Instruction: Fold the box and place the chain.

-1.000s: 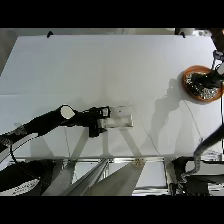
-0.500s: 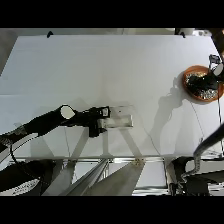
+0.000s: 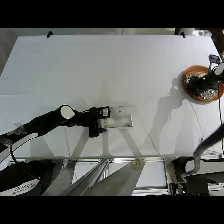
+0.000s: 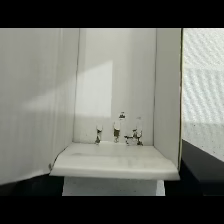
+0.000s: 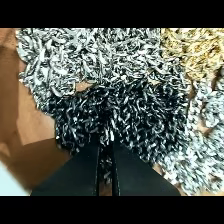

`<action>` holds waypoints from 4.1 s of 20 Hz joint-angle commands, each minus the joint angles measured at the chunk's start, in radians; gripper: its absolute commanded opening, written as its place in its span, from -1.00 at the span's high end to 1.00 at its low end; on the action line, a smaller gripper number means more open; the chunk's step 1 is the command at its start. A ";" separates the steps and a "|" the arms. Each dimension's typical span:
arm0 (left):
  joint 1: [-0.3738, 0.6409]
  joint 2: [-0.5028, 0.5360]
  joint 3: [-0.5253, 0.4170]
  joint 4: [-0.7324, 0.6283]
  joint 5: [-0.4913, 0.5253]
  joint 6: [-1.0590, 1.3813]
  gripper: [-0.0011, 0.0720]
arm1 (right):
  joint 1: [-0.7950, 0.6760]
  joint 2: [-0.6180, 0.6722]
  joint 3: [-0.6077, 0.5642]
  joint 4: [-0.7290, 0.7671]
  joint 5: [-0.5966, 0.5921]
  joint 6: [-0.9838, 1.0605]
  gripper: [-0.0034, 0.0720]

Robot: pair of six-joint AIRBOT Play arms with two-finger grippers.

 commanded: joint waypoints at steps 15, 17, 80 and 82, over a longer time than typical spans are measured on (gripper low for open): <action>0.000 0.000 -0.001 0.000 0.000 0.000 0.40 | 0.006 0.554 0.000 0.511 0.522 -0.307 0.86; 0.000 0.000 -0.001 0.000 0.000 0.000 0.40 | 0.055 0.561 -0.014 0.517 0.581 -0.306 0.86; 0.000 0.000 -0.001 0.000 0.000 0.000 0.40 | 1.096 0.443 -0.390 0.386 0.035 -0.141 0.59; 0.000 0.000 -0.001 0.000 0.000 0.000 0.40 | 1.048 0.514 -0.390 0.328 0.117 -0.094 0.59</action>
